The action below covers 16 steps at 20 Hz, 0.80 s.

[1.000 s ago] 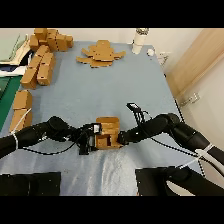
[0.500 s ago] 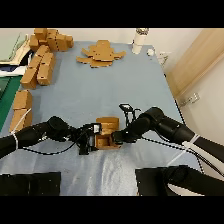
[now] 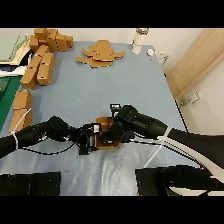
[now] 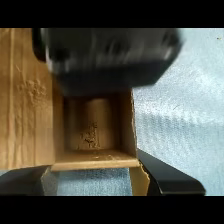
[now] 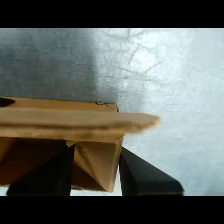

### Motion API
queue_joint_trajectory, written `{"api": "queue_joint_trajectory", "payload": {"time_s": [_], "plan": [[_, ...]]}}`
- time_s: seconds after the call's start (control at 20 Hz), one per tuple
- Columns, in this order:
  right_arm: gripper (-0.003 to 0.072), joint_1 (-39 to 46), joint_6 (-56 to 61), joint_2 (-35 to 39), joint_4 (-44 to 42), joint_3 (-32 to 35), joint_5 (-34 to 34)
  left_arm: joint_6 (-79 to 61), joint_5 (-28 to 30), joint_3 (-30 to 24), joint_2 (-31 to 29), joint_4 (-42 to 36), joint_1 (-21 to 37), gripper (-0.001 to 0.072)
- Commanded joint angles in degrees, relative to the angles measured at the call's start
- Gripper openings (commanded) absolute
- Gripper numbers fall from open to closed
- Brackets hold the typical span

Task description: Fold the box.

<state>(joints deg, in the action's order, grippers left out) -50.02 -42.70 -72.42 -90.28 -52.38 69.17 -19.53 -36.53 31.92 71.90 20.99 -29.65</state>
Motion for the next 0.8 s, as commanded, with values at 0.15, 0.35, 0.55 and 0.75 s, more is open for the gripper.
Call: {"api": "queue_joint_trajectory", "payload": {"time_s": [0.15, 0.35, 0.55, 0.75], "plan": [[0.027, -1.1, 5.9, -3.3, 5.1, -2.2, 5.4, 0.0, 0.0, 0.0, 0.0, 0.0, 0.0, 0.0515], [0.0047, -1.1, 5.6, -3.8, 5.0, -2.2, 3.8, 0.0, 0.0, 0.0, 0.0, 0.0, 0.0, 0.0515], [0.0004, -1.1, 4.5, -3.7, 5.0, -2.2, 3.5, 0.0, 0.0, 0.0, 0.0, 0.0, 0.0, 0.0515], [0.0364, -1.1, 4.5, -3.7, 5.0, -2.2, 3.3, 0.0, 0.0, 0.0, 0.0, 0.0, 0.0, 0.0514]]}}
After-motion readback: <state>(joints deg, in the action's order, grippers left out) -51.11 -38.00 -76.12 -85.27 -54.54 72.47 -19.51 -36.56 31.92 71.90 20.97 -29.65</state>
